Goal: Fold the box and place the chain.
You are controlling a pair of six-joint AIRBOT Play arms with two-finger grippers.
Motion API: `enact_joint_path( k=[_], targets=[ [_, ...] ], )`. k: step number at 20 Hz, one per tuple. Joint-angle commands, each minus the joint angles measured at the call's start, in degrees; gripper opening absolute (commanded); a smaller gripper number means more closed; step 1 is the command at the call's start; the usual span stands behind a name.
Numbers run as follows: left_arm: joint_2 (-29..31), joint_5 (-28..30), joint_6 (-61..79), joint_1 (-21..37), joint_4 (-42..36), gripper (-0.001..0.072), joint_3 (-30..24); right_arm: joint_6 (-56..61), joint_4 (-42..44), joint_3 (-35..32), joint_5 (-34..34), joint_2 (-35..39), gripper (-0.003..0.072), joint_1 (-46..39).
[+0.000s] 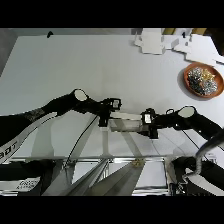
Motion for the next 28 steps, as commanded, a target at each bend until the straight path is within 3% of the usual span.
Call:
enact_joint_path(
  k=[1,19,23,26,28],
  targets=[
    [0.04,0.20,-0.09,0.02,-0.04,0.0008,0.00,0.09,-0.22,-0.15,-1.07,-0.02,0.0591,0.15],
    [0.04,0.20,-0.09,0.02,-0.04,0.0008,0.00,-4.68,3.37,-1.49,-2.43,-3.50,0.0588,-0.96],
    [0.04,0.20,-0.09,0.02,-0.04,0.0008,0.00,-5.09,4.83,-1.49,-2.54,-3.67,0.0546,-0.96],
    [0.04,0.20,-0.09,0.02,-0.04,0.0008,0.00,-4.94,4.79,-1.49,-2.51,-3.74,0.0411,-0.96],
    [0.04,0.20,-0.09,0.02,-0.04,0.0008,0.00,-4.92,4.76,-1.49,-2.51,-3.76,0.0390,-0.96]
  ],
)
